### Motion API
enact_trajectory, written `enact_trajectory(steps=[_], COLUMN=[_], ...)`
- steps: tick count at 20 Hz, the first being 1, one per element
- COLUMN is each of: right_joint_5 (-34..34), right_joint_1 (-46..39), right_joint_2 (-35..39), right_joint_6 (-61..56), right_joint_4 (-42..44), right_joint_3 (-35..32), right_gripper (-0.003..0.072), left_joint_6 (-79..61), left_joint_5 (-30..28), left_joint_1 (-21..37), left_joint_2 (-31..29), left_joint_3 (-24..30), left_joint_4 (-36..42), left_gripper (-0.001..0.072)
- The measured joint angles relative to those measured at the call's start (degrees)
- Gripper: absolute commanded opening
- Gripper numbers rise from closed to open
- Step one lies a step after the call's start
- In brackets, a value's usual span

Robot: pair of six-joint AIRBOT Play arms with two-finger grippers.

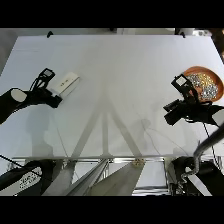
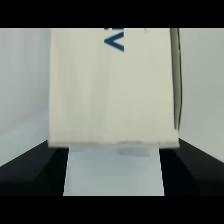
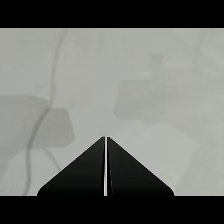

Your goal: Fold the box and place the chain.

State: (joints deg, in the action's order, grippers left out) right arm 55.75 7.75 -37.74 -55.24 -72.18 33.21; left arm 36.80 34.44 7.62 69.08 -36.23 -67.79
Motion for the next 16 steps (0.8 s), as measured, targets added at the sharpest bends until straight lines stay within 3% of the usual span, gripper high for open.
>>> enact_trajectory(steps=[2,3,5,7,8,16], right_joint_5=[0.0,0.0,0.0,0.0,0.0,0.0], right_joint_1=[0.0,0.0,0.0,0.0,0.0,0.0], right_joint_2=[0.0,0.0,0.0,0.0,0.0,0.0], right_joint_6=[0.0,0.0,0.0,0.0,0.0,0.0], right_joint_4=[0.1,0.1,0.1,0.2,0.2,0.2], right_joint_3=[0.0,0.0,0.0,0.0,0.0,0.0], right_gripper=[0.0017,0.0017,0.0017,0.0017,0.0017,0.0017], left_joint_6=[2.2,2.9,3.9,4.4,4.5,5.0], left_joint_5=[1.7,2.8,4.5,6.1,6.5,7.2], left_joint_1=[3.7,5.2,6.9,7.8,8.0,8.7], left_joint_2=[0.0,0.0,0.0,0.0,-0.1,-6.7], left_joint_3=[1.0,1.3,1.7,1.9,1.9,2.1], left_joint_4=[-2.6,-3.3,-4.8,-5.6,-5.8,-6.2], left_gripper=[0.0022,0.0086,0.0308,0.064,0.069,0.0692])
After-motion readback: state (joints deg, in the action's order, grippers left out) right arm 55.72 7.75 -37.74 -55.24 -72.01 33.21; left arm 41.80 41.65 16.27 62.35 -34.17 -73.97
